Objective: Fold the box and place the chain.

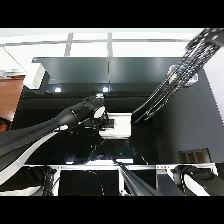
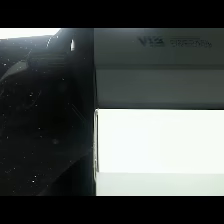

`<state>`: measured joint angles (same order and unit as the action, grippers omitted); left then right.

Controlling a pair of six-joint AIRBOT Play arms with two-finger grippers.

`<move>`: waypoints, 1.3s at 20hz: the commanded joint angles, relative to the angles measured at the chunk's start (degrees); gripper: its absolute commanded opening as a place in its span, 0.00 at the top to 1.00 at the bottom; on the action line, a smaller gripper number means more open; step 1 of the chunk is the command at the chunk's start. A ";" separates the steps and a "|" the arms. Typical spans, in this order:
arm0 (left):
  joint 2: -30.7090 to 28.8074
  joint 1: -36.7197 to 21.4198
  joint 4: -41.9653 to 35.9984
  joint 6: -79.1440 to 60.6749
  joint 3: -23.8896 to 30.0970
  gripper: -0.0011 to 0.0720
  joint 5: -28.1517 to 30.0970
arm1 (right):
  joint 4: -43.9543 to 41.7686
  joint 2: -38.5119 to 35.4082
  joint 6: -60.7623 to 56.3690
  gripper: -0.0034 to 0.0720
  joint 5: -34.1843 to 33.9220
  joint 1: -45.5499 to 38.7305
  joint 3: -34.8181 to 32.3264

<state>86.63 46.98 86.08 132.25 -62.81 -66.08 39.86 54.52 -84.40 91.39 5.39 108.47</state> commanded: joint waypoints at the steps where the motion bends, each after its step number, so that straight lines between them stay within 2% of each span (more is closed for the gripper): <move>1: 0.04 0.00 0.00 0.00 -0.04 0.95 0.04 | -0.81 0.11 -0.13 0.94 -3.93 6.40 -4.70; 5: 0.04 -0.02 0.00 0.00 -0.04 0.95 0.02 | -0.61 0.31 0.76 0.94 -10.88 12.55 -12.35; 8: 0.04 -0.02 0.00 0.00 -0.04 0.95 0.02 | -0.61 0.46 0.87 0.94 -13.40 14.88 -16.13; 14: 0.04 0.00 0.00 0.00 -0.04 0.95 0.02 | -0.39 0.48 0.90 0.94 -13.64 15.45 -19.91; 17: 0.04 0.00 0.00 0.00 -0.04 0.95 0.02 | -0.07 0.46 0.87 0.94 -10.03 15.56 -26.97; 22: 0.04 0.00 0.00 0.00 -0.04 0.95 0.00 | 4.28 0.48 0.68 0.94 -12.59 16.83 -38.53; 26: 0.04 0.00 0.00 0.00 -0.04 0.95 -0.02 | 6.21 -0.48 0.68 0.94 -13.53 14.73 -38.58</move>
<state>86.65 46.98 86.08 132.27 -62.81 -66.08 44.38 54.63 -83.61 78.48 21.30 71.31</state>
